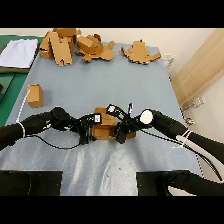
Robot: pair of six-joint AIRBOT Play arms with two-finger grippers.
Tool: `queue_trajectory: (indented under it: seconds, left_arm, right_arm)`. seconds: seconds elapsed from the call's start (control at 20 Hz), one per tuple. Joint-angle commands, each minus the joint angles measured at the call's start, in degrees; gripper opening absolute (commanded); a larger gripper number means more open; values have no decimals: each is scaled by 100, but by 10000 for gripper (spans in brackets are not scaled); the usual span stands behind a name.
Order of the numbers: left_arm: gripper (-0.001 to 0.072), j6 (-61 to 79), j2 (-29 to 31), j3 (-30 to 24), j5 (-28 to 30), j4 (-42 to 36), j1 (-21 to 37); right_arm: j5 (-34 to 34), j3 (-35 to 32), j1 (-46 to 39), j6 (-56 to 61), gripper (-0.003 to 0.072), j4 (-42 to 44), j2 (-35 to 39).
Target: Fold the box.
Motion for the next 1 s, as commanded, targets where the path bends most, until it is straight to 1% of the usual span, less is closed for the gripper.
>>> queue_trajectory:
  seconds: [0.0,0.1,0.25,0.4,0.45,0.5,0.55,0.7,0.75,0.8,0.95]
  left_arm:
    - [456,4,-4,-2,-2,2,0]
    - [456,4,-4,-2,-2,2,0]
    - [456,2,-4,-2,-2,2,0]
    - [457,2,-4,-2,-2,2,0]
    - [456,4,-4,-2,-2,2,0]
    - [457,2,-4,-2,-2,2,0]
    - [456,4,-4,-2,-2,2,0]
    - [456,4,-4,-2,-2,2,0]
    - [456,2,-4,-2,-2,2,0]
    - [457,4,-4,-2,-2,2,0]
    - [457,4,-4,-2,-2,2,0]
  right_arm:
    - [-17,0,7,-59,67,289,-70]
    - [-20,0,7,-59,67,389,-129]
    - [4,0,7,-59,174,426,-179]
    - [46,0,7,-59,174,439,-179]
    - [50,-2,7,-59,188,468,-179]
    - [83,-2,7,-59,322,470,-179]
    - [127,-4,7,-59,399,470,-179]
    - [227,-4,7,-59,399,470,-179]
    - [227,-4,7,-57,414,470,-179]
    - [227,-4,7,-57,455,470,-179]
    - [238,-7,7,-57,454,507,-179]
